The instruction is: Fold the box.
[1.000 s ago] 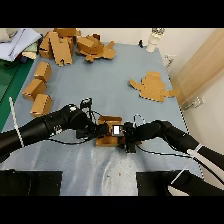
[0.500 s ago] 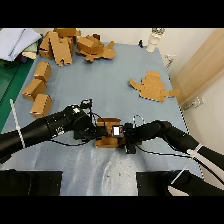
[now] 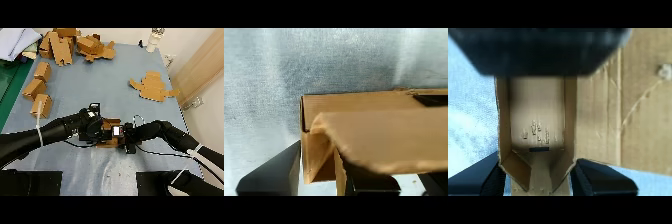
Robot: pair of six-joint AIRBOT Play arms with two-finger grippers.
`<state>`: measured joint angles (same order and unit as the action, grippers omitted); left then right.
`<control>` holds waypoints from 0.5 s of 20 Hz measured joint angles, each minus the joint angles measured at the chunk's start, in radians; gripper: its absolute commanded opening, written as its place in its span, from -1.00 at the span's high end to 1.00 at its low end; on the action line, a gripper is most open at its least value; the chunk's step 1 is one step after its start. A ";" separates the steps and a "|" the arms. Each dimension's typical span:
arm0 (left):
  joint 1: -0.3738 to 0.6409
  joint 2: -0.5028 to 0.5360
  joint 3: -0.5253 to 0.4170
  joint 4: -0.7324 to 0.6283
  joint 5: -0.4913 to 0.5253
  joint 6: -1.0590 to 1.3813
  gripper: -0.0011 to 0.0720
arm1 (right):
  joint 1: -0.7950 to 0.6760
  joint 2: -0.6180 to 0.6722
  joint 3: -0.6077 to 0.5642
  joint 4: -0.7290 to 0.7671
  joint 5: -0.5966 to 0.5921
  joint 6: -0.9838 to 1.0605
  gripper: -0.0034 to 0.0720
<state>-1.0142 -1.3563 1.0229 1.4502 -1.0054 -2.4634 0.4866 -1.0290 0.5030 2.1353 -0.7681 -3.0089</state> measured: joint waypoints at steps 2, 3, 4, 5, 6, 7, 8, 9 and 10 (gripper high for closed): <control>-0.008 -0.028 0.024 0.015 -0.021 -0.004 0.17 | 0.000 0.000 0.000 0.000 0.000 0.000 -0.53; -0.011 -0.039 0.031 0.019 -0.030 -0.006 0.18 | 0.000 0.000 0.000 0.000 0.000 0.000 -0.53; -0.015 -0.051 0.037 0.023 -0.037 -0.009 0.17 | 0.000 0.000 0.000 0.000 0.000 0.000 -0.53; -0.019 -0.061 0.040 0.025 -0.039 -0.010 0.17 | 0.000 0.000 0.000 0.000 0.000 0.000 -0.53; -0.021 -0.069 0.043 0.030 -0.041 -0.011 0.18 | 0.000 0.000 0.000 0.000 0.000 0.000 -0.53; -0.023 -0.077 0.045 0.031 -0.042 -0.014 0.36 | 0.000 0.000 0.000 0.000 0.000 0.000 -0.53; -0.024 -0.084 0.047 0.032 -0.046 -0.017 0.54 | 0.000 0.000 0.000 0.000 0.000 0.000 -0.53; -0.026 -0.090 0.047 0.035 -0.053 -0.018 0.75 | 0.000 0.000 0.000 0.000 -0.001 0.000 -0.53; -0.028 -0.096 0.048 0.038 -0.053 -0.020 0.84 | 0.000 0.000 0.000 -0.003 -0.001 0.000 -0.53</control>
